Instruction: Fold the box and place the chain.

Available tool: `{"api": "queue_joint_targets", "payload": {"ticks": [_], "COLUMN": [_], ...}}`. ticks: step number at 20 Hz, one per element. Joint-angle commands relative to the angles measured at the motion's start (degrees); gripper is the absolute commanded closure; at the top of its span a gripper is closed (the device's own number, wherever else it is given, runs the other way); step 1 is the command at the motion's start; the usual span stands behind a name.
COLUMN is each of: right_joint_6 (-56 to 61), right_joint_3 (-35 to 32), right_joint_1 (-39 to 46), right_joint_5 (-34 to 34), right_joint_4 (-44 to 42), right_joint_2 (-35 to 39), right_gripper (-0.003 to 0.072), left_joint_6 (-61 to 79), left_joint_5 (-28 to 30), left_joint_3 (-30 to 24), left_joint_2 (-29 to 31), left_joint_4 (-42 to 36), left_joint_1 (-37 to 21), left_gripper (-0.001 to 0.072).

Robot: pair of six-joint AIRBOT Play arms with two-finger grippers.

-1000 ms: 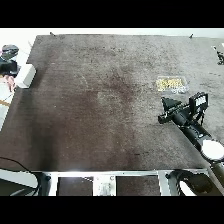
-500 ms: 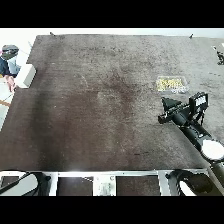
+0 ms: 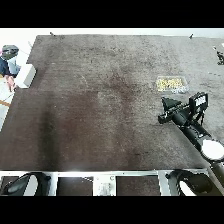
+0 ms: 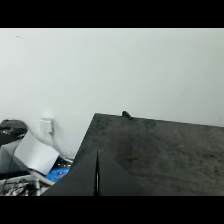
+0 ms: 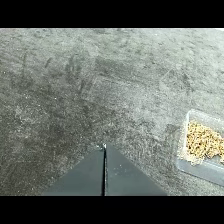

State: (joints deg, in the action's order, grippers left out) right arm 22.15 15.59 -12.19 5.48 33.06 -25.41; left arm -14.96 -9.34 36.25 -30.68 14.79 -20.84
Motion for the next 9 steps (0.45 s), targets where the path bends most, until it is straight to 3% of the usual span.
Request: {"api": "queue_joint_targets", "payload": {"ticks": [1,4,9], "right_joint_6": [0.00,0.00,-0.02], "right_joint_3": [-0.04,-0.04,-0.04], "right_joint_1": [-0.02,-0.02,-0.02], "right_joint_5": [0.00,0.00,0.00], "right_joint_4": [-0.02,-0.02,-0.02], "right_joint_2": [0.04,0.04,0.04], "right_gripper": [0.0677,0.0678,0.0677], "left_joint_6": [0.46,0.48,0.48], "left_joint_5": [4.92,4.31,4.39], "left_joint_3": [-12.98,-18.73,-19.67], "left_joint_2": [13.18,18.84,19.52], "left_joint_4": [-0.09,-0.09,-0.07], "left_joint_1": [0.44,0.44,0.44], "left_gripper": [0.0707,0.0706,0.0702]}}
